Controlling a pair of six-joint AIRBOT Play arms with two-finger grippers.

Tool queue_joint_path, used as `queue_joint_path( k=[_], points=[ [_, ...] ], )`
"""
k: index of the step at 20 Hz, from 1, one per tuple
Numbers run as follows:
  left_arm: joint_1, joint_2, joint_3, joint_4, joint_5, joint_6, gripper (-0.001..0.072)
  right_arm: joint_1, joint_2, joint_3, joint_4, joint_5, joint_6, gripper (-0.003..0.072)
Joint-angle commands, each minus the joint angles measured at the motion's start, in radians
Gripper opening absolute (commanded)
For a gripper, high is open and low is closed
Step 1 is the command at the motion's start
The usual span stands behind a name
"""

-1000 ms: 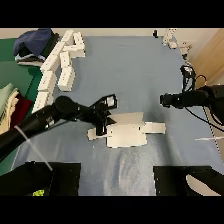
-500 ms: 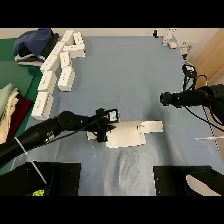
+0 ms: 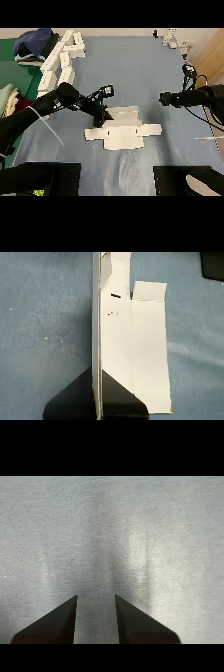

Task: Fold the box.

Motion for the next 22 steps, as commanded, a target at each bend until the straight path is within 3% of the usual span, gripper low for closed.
queue_joint_path(
  k=[1,8,16,18,22],
  points=[
    [0.013,-0.045,0.028,-0.06,-0.056,0.044,0.001,0.0,-0.001,0.0,0.001,0.001,0.0,0.0368],
    [-0.06,-0.046,-0.017,0.087,0.042,-0.081,0.001,0.0,-0.033,0.0,0.006,0.004,0.0,0.0368],
    [-0.14,-0.042,-0.066,0.089,0.122,-0.107,0.001,0.0,-0.044,0.0,0.013,0.0,0.0,0.0368],
    [-0.14,-0.002,-0.066,0.09,0.157,-0.099,0.0007,0.0,-0.044,0.0,0.013,0.0,0.0,0.0368],
    [-0.174,0.172,-0.104,0.095,0.335,-0.047,0.0006,0.0,-0.044,0.0,0.014,0.0,0.0,0.0368]
  ],
)
